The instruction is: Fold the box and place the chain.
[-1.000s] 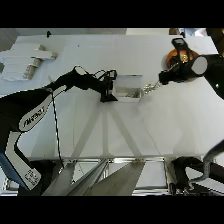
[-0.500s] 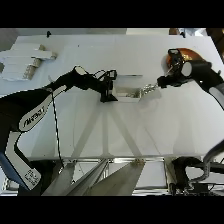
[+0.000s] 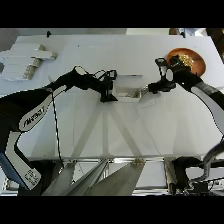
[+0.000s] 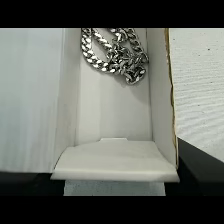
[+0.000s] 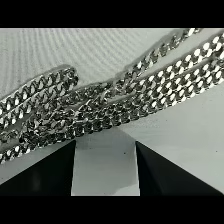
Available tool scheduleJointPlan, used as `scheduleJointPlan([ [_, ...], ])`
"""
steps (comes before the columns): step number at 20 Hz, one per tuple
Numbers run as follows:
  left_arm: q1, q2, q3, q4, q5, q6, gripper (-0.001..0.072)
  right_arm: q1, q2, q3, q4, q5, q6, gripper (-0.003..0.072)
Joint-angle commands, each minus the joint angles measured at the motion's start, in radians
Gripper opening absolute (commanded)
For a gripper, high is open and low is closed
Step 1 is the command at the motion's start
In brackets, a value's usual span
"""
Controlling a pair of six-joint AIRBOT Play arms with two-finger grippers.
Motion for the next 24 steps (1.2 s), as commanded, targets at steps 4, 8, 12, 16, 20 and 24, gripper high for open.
scheduleJointPlan([
  [4,0.000,0.000,0.000,0.000,0.000,0.000,0.0376,0.008,-0.014,0.010,-0.016,0.010,0.021,0.0370],
  [8,0.000,0.000,0.000,0.000,0.000,0.000,0.0376,0.008,-0.011,0.079,-0.015,0.103,0.021,0.0419],
  [12,0.000,0.000,0.000,0.000,0.000,0.000,0.0376,0.008,0.038,0.103,-0.004,0.087,-0.002,0.0419],
  [16,0.000,0.000,0.000,0.000,0.000,0.000,0.0376,0.008,0.058,0.103,0.000,0.069,0.004,0.0419],
  [20,0.000,0.000,0.000,0.000,0.000,0.000,0.0376,0.008,0.020,0.103,0.029,0.006,0.031,0.0419],
  [24,0.000,0.000,0.000,0.000,0.000,0.000,0.0376,0.006,-0.023,0.103,0.015,0.015,0.053,0.0417],
])
